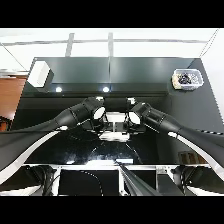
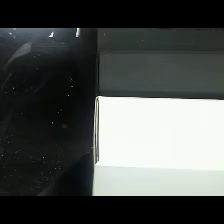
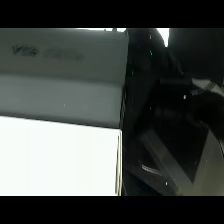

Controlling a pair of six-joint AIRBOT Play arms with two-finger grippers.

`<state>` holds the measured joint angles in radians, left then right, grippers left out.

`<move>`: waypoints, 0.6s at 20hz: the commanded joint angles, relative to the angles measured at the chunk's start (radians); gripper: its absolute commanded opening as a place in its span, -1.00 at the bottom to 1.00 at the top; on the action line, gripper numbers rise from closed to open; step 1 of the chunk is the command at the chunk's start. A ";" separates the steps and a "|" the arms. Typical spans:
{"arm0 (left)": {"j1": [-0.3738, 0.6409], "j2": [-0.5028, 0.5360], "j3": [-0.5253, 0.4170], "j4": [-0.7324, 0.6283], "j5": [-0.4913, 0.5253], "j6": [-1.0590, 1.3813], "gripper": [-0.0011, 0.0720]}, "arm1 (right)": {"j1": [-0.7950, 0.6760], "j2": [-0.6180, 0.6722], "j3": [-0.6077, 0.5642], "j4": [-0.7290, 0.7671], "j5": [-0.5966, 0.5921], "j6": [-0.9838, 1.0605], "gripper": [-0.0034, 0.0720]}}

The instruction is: Fold the box and place the chain.

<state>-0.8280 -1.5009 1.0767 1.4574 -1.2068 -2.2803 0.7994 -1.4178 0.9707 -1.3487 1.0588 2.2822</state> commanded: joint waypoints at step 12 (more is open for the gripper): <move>0.000 0.000 0.000 0.000 -0.006 -0.001 -0.89 | 0.000 -0.016 0.002 -0.016 0.013 0.010 -0.38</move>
<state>-0.8280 -1.5009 1.0767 1.4570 -1.2114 -2.2814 0.7994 -1.4288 0.9718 -1.3655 1.0744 2.2902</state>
